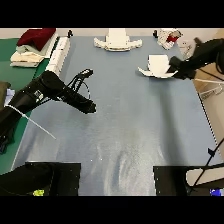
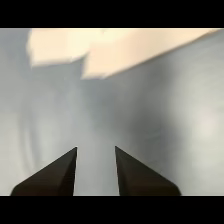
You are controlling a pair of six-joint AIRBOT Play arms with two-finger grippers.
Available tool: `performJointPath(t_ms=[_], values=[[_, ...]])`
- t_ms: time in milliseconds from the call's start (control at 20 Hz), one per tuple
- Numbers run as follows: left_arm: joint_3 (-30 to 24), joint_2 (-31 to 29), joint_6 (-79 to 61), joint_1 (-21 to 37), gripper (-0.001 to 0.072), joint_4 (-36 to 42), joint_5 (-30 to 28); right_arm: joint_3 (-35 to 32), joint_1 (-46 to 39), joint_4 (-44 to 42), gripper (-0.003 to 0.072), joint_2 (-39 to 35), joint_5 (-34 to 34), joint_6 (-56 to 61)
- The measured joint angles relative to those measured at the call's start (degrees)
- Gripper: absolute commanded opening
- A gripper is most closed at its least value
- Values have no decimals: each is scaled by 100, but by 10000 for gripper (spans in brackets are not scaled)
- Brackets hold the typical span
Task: Fold the box.
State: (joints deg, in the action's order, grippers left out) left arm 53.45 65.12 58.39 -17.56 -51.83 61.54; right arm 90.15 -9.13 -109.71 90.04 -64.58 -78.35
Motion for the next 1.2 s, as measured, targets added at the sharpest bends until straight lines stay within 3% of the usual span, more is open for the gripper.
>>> performJointPath(t_ms=[250, 600, 850, 1200], values=[[0, 0, 0, 0, 11, 0, 0, 1290, -1152, -297, 375, 1342, -160, 2], [0, 0, 0, 0, 11, 0, 0, 2533, -1432, -1215, 364, 2826, -190, -264], [0, 0, 0, 0, 11, 0, 0, 2736, -1438, -1480, 4, 3182, -210, -428], [0, -2, 0, 0, 11, 2, 2, 2697, -1436, -1915, 1, 2887, -892, -944]])
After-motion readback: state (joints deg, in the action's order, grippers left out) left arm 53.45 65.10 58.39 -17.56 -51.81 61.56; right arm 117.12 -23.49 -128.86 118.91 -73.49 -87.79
